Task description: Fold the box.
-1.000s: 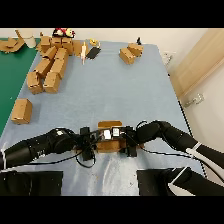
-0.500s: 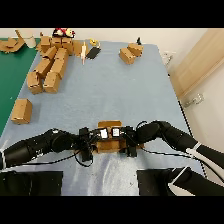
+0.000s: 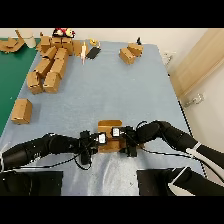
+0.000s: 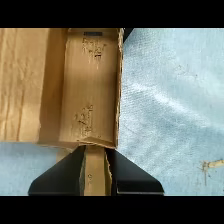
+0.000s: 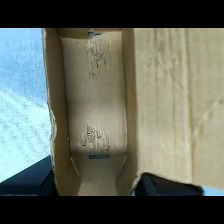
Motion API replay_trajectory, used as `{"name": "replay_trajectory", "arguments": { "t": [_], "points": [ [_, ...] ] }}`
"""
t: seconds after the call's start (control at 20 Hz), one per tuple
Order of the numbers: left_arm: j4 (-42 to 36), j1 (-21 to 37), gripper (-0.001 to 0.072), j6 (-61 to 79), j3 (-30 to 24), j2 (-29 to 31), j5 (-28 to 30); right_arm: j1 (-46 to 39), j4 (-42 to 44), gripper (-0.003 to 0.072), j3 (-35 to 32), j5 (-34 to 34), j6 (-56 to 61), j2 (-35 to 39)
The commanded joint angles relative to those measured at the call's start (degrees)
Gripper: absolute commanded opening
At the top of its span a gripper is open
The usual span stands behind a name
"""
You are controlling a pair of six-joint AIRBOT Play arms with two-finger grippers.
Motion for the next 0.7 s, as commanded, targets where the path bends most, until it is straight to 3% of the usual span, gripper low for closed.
{"name": "replay_trajectory", "arguments": {
  "t": [0.0,0.25,0.4,0.65],
  "points": [
    [-1.03,0.04,0.0037,1.49,-0.24,0.02,2.05,0.00,0.04,0.0534,-0.02,-0.02,0.00,0.02],
    [-1.31,0.04,0.0030,1.49,-0.24,0.00,2.75,0.00,0.02,0.0535,-0.02,-0.02,0.00,0.02],
    [-4.61,-0.02,0.0030,1.66,-0.24,-0.02,6.56,0.00,0.02,0.0534,-0.02,-0.02,0.00,0.02],
    [-5.42,-0.07,0.0033,1.70,-0.22,-0.17,6.49,0.00,0.02,0.0535,-0.02,-0.02,0.00,0.02]
  ]
}}
